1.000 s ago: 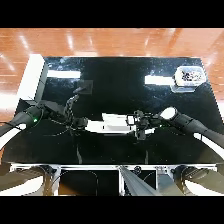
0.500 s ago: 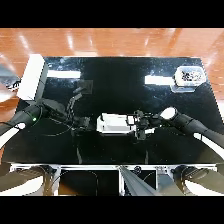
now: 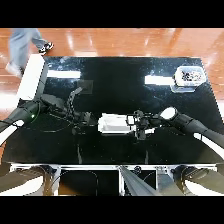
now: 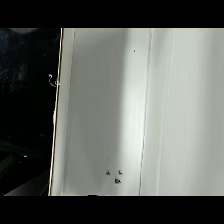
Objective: Fold the box and place the chain.
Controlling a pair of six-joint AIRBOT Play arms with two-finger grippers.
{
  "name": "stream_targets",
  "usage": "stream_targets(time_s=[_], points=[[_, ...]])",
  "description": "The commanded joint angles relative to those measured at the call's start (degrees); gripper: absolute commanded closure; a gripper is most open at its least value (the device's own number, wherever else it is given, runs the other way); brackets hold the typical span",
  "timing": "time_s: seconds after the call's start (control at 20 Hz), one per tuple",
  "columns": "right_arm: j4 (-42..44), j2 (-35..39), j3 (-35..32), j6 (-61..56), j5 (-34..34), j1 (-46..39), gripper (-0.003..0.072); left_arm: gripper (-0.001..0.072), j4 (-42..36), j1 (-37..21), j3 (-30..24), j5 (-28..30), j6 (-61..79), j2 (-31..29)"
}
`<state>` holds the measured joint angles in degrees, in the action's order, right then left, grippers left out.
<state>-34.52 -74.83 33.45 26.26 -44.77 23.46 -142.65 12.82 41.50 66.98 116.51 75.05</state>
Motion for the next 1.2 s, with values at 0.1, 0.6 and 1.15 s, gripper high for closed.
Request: stream_targets(time_s=[0.1,0.6,1.15], points=[[0.00,-0.02,0.07,-0.04,0.02,0.00,0.0150,0.0066,-0.59,2.58,1.05,-1.73,-1.51,-0.02],[0.00,-0.02,0.04,-0.04,0.07,0.00,0.0150,0.0069,7.41,15.15,2.78,-17.73,-16.28,-3.78],[0.22,-0.02,0.04,-0.11,0.31,0.00,0.0150,0.0071,58.97,38.12,2.40,-28.37,-61.64,-10.75]])
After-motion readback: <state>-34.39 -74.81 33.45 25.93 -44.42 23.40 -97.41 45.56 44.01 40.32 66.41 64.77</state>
